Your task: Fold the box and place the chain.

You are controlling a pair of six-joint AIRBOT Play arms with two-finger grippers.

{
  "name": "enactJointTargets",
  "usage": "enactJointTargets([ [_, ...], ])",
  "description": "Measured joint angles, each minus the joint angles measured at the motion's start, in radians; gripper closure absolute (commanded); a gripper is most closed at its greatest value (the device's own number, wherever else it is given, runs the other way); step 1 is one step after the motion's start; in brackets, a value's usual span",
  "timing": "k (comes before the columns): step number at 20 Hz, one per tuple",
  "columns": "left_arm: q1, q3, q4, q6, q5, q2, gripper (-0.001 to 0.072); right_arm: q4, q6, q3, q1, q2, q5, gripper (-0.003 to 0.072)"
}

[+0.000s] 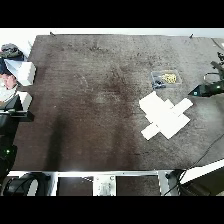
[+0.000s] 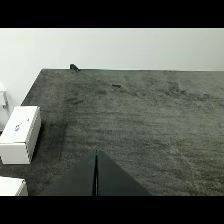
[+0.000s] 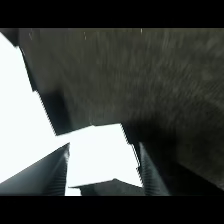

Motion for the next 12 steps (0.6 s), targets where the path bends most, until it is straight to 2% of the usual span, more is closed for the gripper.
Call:
enactJointTargets([
  [4, 0.000, 0.000, 0.000, 0.000, 0.000, 0.000, 0.0697, -0.047, -0.033, 0.008, 0.028, -0.041, 0.048, 0.0223],
  [12, 0.000, 0.000, 0.000, 0.000, 0.000, 0.000, 0.0696, -0.122, -0.087, 0.029, 0.035, -0.085, 0.052, 0.0222],
])
